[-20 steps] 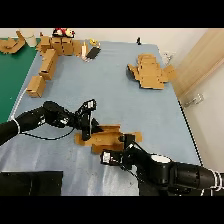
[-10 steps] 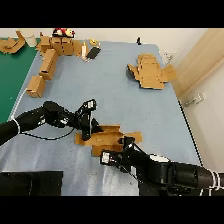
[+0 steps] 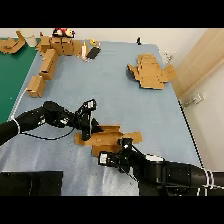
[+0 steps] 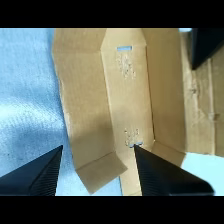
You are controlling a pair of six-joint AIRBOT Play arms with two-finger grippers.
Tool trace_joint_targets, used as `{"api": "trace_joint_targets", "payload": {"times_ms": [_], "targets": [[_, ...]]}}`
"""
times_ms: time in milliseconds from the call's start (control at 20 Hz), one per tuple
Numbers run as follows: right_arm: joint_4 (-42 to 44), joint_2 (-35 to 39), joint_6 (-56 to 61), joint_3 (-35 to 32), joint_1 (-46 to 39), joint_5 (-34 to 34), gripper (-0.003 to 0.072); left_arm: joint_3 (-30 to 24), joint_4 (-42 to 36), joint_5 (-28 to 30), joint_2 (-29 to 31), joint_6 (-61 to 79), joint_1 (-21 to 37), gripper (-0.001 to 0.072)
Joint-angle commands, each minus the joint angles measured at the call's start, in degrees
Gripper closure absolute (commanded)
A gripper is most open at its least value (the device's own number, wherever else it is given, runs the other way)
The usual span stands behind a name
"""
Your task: Fold the box.
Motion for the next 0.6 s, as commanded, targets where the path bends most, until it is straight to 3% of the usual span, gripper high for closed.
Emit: {"api": "trace_joint_targets", "payload": {"times_ms": [0, 200, 550], "targets": [[-2.75, -1.81, 0.87, 0.07, -0.09, 0.0, -0.0013, 0.07, 0.0, 0.0, 0.02, 0.02, 0.02, 0.0697], [-9.31, -0.81, 7.91, 0.96, -0.11, -1.81, -0.0013, 0.07, 0.0, 0.0, 0.02, 0.02, 0.02, 0.0697], [-9.77, 6.91, 10.54, 0.96, -0.09, -7.43, -0.0013, 0.07, 0.0, 0.0, 0.02, 0.02, 0.02, 0.0697]]}}
